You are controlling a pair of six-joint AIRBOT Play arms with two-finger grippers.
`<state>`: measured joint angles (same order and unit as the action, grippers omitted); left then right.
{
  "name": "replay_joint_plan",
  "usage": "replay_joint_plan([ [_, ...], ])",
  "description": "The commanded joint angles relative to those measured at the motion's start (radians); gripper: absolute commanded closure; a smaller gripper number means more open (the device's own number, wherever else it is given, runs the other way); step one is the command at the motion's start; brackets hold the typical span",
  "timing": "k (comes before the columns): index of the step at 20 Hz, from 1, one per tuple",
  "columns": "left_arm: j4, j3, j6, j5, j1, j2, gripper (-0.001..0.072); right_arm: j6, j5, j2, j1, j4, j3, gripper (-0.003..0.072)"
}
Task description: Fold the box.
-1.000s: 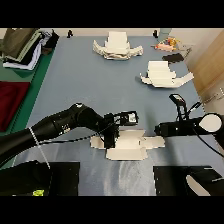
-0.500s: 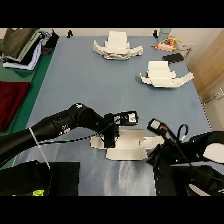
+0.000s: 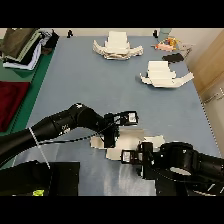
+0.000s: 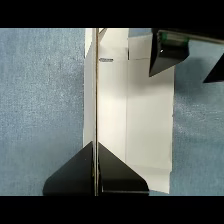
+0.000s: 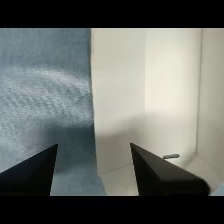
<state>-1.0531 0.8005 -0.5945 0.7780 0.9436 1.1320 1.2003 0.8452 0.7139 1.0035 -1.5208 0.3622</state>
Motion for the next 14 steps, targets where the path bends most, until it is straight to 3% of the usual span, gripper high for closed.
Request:
replay_joint_plan([
  [1,0.002,0.0,0.0,-0.001,0.0,0.001,0.0696,0.22,-0.097,0.042,0.032,-0.241,-0.002,0.0003],
  [4,0.002,0.0,0.0,0.0,0.0,0.001,0.0696,0.393,-0.058,0.029,0.032,-0.351,0.017,0.0066],
  [9,0.002,0.0,0.0,-0.001,0.0,0.001,0.0697,0.513,0.065,0.001,0.032,-0.365,0.082,0.0066],
  [14,0.002,0.0,0.0,-0.001,0.0,0.001,0.0697,0.574,0.115,-0.013,0.032,-0.38,0.114,0.0066],
])
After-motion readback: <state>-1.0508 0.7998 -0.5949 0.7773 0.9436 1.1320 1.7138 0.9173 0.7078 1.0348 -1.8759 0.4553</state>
